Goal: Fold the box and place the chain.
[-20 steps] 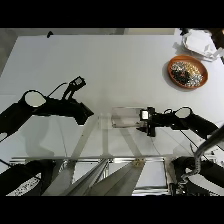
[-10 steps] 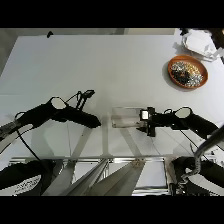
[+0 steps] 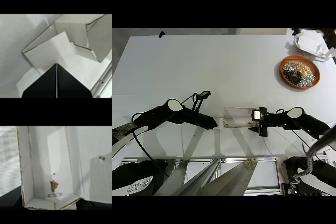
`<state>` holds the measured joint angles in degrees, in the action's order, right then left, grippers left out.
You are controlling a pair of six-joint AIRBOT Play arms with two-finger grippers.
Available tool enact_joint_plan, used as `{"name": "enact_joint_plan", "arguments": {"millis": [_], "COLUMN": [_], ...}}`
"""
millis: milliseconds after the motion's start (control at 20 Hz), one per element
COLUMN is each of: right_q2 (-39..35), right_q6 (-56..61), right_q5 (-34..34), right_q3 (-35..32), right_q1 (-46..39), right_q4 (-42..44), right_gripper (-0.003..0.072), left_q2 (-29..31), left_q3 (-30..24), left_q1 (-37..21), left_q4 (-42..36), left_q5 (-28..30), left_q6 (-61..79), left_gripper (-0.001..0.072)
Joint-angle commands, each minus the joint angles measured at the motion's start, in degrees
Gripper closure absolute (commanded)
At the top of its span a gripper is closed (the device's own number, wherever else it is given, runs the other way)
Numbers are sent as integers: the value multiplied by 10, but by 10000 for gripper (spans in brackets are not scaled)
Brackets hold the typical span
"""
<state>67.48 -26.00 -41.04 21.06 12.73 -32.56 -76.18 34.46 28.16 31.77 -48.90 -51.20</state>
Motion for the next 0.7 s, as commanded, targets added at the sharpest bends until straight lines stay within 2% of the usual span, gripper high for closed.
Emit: {"name": "enact_joint_plan", "arguments": {"millis": [0,200,650], "right_q2": [0,0,0], "right_q6": [0,0,0], "right_q5": [0,0,0], "right_q3": [0,0,0], "right_q1": [0,0,0], "right_q4": [0,0,0], "right_gripper": [370,370,370], "left_q2": [38,54,-11], "left_q3": [0,0,0], "left_q1": [-23,-50,-23], "left_q4": [37,104,82], "left_q5": [2,-8,27], "left_q6": [-23,-97,-96], "left_gripper": [709,709,709]}}
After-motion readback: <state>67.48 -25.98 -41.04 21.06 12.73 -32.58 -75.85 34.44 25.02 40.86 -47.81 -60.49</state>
